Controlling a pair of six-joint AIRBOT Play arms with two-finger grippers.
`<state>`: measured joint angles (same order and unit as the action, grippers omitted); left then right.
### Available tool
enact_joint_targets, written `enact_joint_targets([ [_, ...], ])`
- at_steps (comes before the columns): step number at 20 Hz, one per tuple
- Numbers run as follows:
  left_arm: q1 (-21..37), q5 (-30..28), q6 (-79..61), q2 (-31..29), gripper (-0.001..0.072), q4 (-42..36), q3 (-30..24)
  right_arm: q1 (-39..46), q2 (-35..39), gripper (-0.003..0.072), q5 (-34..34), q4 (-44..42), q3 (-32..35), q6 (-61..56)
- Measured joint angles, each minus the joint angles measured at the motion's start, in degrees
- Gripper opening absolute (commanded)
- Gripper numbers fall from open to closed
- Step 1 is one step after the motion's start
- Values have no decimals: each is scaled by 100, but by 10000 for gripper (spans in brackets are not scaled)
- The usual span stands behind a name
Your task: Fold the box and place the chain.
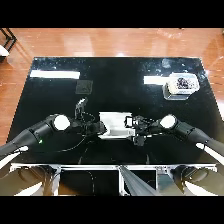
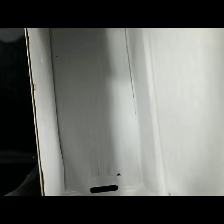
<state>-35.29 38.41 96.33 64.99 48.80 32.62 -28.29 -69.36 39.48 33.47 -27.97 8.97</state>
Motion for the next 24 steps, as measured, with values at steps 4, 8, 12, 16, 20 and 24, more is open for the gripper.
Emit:
enact_joint_targets([
  [4, -142, -188, 450, 0, 616, 393, 52, 0, 0, 467, 2, 0, 0, 0],
  [8, -533, -267, 1552, 44, 616, 1480, 260, 0, 0, 467, 2, 2, 0, 0],
  [12, -883, 151, 2487, 267, 603, 2411, 627, 0, 0, 467, 4, 2, 0, 2],
  [16, -1145, 649, 2905, 647, 525, 2844, 1121, 0, 0, 467, 4, 2, 0, 0],
  [20, -1252, 1016, 3209, 938, 457, 3126, 1471, 0, 0, 467, 4, 2, 0, 0],
  [24, -1281, 1355, 3458, 1029, 431, 3355, 1580, 0, 0, 467, 2, 2, 0, 0],
])
